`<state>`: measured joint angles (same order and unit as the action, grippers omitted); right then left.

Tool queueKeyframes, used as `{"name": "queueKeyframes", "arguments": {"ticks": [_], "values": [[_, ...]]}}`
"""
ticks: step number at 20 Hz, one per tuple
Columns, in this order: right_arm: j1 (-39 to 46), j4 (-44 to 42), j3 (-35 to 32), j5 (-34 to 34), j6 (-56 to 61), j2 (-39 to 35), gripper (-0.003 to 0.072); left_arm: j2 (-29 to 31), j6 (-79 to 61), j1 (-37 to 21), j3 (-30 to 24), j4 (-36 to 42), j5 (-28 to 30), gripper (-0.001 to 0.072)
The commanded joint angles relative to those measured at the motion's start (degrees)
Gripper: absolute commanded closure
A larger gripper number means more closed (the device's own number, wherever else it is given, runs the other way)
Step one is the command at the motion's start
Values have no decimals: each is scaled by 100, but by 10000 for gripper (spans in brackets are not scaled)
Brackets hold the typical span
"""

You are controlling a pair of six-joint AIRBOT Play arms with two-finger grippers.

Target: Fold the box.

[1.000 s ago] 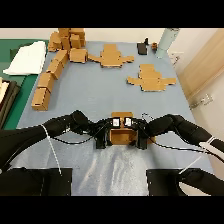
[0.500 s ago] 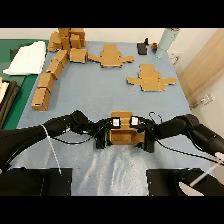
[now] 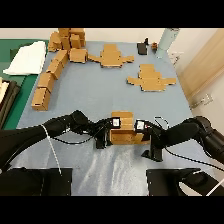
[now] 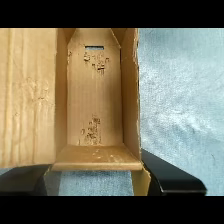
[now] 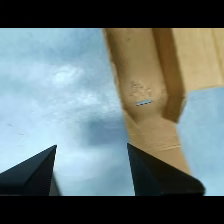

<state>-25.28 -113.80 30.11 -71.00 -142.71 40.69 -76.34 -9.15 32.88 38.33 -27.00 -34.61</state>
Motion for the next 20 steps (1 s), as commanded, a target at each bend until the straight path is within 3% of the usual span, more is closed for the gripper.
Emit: {"name": "queueKeyframes", "arguments": {"ticks": [1,7,13,17,18,19,20], "values": [[-9,-984,4,-570,1451,-39,-26,0,0,-4,7,0,0,242],[-11,-1917,4,-350,3541,-39,-26,0,0,-4,7,0,11,242],[-20,-1884,4,1969,5357,-33,-26,0,0,-4,4,0,0,242],[-20,-1856,4,2957,5383,-26,-9,0,2,-4,4,0,-4,242],[-20,-1867,4,3069,5405,-15,163,0,2,-4,7,2,-24,242],[-20,-1873,4,3071,5643,11,428,0,4,-4,4,0,-68,242],[-20,-1871,4,3071,6002,59,590,2,2,-4,7,0,-120,242]]}}
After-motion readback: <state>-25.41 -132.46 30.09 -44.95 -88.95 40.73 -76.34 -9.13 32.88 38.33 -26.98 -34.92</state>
